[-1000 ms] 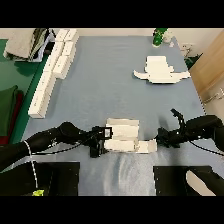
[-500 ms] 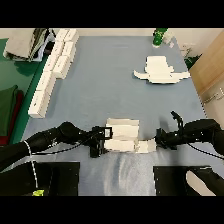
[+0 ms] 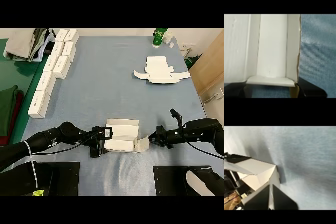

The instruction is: Fold the box.

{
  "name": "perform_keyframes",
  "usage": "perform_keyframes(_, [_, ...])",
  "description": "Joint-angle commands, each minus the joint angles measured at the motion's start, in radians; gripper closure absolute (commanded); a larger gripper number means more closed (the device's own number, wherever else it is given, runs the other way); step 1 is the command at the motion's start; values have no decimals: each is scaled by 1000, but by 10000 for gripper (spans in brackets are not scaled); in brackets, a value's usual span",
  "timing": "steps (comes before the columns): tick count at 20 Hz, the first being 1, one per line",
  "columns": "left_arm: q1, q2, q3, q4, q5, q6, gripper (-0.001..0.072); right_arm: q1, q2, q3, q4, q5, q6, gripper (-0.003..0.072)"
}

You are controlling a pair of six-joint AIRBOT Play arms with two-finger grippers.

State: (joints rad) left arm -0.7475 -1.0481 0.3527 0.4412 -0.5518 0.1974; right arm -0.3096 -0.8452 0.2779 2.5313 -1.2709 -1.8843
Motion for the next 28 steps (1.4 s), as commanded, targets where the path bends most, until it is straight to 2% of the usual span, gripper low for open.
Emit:
perform_keyframes(1, [0, 1, 0, 0, 0, 0, 107, 8, 29, 3, 21, -33, -28, 328])
perform_keyframes(5, [0, 1, 0, 0, 0, 0, 106, 116, 29, 3, 20, -39, -28, 313])
perform_keyframes(10, [0, 1, 0, 0, 0, 0, 107, 294, 29, 26, -19, 150, 51, 312])
perform_keyframes(13, [0, 1, 0, 0, 0, 0, 107, 425, 27, 88, -111, 264, 200, 312])
perform_keyframes(15, [0, 1, 0, 0, 0, 0, 106, 523, 18, 149, -259, 291, 370, 313])
perform_keyframes(18, [0, 1, 0, 0, 0, 0, 107, 676, -23, 270, -531, 282, 653, 314])
perform_keyframes(21, [0, 1, 0, 0, 0, 0, 107, 823, -108, 390, -724, 231, 882, 314])
perform_keyframes(28, [0, 1, 0, 0, 0, 0, 106, 1090, -391, 602, -958, 87, 1197, 313])
